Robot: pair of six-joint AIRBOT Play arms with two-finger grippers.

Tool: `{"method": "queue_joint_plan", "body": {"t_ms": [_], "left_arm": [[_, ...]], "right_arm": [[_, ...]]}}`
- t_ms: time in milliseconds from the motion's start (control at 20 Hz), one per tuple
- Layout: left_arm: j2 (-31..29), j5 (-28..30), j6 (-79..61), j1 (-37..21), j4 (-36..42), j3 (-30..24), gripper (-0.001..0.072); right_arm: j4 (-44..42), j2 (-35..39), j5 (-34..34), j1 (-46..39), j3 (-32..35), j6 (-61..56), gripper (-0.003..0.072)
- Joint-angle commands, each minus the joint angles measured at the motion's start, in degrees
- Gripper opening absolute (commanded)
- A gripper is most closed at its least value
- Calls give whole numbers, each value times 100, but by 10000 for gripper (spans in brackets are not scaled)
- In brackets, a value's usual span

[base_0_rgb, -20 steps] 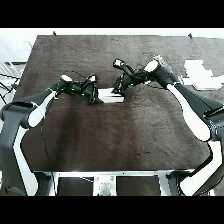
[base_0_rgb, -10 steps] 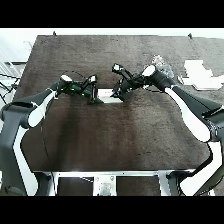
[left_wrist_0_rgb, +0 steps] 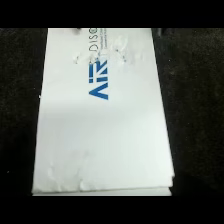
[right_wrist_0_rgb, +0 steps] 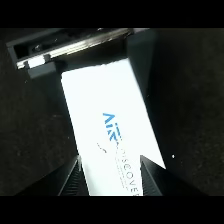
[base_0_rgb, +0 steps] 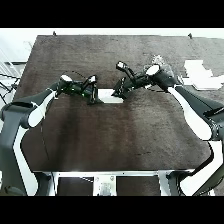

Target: Fold the box and place the chain.

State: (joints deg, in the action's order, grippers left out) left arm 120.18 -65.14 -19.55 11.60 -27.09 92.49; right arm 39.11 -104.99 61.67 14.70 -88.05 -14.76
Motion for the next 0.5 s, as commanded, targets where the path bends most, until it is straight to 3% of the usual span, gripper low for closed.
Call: {"method": "queue_joint_plan", "body": {"t_ms": [0,100,250,300,450], "left_arm": [[4,17,2,0,7,-2,473],[4,17,4,0,7,0,473],[2,17,2,0,7,0,473],[2,20,2,0,7,0,473],[4,20,2,0,7,0,474]], "right_arm": [[-214,13,101,-52,-122,48,464],[-400,11,96,-61,-131,50,433],[-570,-76,92,-2,-63,46,80],[-568,-164,94,22,-57,46,10],[-566,-509,103,83,-57,-35,11]]}}
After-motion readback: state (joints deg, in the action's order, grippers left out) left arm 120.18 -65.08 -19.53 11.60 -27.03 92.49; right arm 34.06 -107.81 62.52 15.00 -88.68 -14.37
